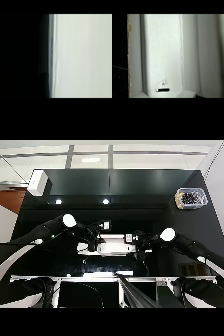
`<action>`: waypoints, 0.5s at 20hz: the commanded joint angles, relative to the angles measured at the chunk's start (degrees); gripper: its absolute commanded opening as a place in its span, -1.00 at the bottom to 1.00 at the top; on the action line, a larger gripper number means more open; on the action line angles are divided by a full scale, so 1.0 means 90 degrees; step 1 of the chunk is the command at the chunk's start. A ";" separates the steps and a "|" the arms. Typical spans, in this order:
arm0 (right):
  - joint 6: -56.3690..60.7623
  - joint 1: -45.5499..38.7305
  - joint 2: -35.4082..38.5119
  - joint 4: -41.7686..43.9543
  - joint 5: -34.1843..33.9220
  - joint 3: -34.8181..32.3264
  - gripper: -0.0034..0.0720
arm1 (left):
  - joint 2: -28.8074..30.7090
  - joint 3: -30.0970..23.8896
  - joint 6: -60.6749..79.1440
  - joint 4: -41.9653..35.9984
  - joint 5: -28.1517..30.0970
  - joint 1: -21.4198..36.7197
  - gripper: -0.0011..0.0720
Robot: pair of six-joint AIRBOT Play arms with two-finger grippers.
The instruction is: Fold the box and place the chain.
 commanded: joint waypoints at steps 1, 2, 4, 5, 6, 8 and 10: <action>0.0005 0.0007 -0.0022 0.0068 -0.0015 0.0005 0.65 | -0.0005 0.0005 0.0005 0.0005 0.0005 -0.0002 -0.90; 0.0002 0.0019 -0.0046 0.0066 -0.0019 0.0005 0.65 | -0.0005 0.0005 0.0005 0.0005 0.0002 -0.0002 -0.90; 0.0002 0.0019 -0.0092 0.0119 -0.0015 0.0005 0.65 | -0.0005 0.0005 0.0002 0.0002 0.0002 -0.0002 -0.89; 0.0002 0.0019 -0.0097 0.0117 -0.0019 0.0005 0.65 | -0.0005 0.0005 0.0002 0.0002 0.0000 -0.0002 -0.90; 0.0002 0.0019 -0.0097 0.0117 -0.0019 0.0005 0.65 | -0.0005 0.0005 0.0002 0.0002 0.0000 -0.0002 -0.89; 0.0000 0.0019 -0.0102 0.0117 -0.0019 0.0005 0.64 | -0.0005 0.0005 0.0002 0.0000 0.0000 -0.0002 -0.89; -0.0002 0.0019 -0.0117 0.0114 -0.0005 0.0005 0.34 | -0.0005 0.0005 0.0002 0.0000 0.0000 -0.0002 -0.89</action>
